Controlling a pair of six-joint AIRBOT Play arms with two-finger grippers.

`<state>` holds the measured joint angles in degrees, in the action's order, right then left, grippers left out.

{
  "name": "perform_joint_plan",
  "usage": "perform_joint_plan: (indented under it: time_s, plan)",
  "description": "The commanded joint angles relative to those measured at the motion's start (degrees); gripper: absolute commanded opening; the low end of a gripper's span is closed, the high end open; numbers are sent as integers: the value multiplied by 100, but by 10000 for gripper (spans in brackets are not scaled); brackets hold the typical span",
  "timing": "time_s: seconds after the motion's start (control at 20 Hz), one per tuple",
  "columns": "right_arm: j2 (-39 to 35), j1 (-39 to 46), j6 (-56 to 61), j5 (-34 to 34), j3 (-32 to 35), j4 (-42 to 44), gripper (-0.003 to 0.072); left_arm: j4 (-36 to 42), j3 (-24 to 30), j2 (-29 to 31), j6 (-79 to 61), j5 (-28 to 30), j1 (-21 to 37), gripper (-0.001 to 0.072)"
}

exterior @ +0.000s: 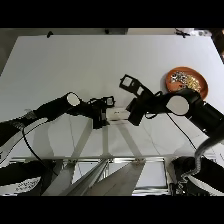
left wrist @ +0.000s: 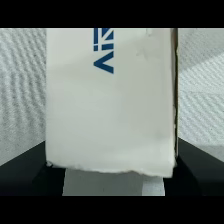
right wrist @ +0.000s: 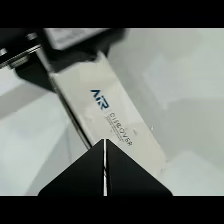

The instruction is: Fold the box and place the chain.

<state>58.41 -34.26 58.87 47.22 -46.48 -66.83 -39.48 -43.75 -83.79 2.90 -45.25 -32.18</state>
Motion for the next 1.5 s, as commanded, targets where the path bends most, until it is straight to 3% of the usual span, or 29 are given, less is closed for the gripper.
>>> perform_joint_plan:
  time_s: [0.0, 0.15, 0.4, 0.75, 1.45]
  plan:
    - [-415, 192, 1445, -1700, 935, 501, 9, 0, 2, 2, -2, 4, -4, 392]
    - [-444, 291, 1200, -2382, 1414, 1375, 7, 0, 2, 2, -2, 2, -4, 392]
    - [-262, 289, -382, -2256, 1899, 3230, 7, 0, 2, 2, -2, 2, -4, 392]
    - [424, 289, -2358, -1904, 1930, 5362, 7, 0, 2, 2, -2, 2, -4, 392]
    - [588, 289, -2448, -1578, 2234, 5224, 7, 0, 2, 2, -2, 2, -4, 392]
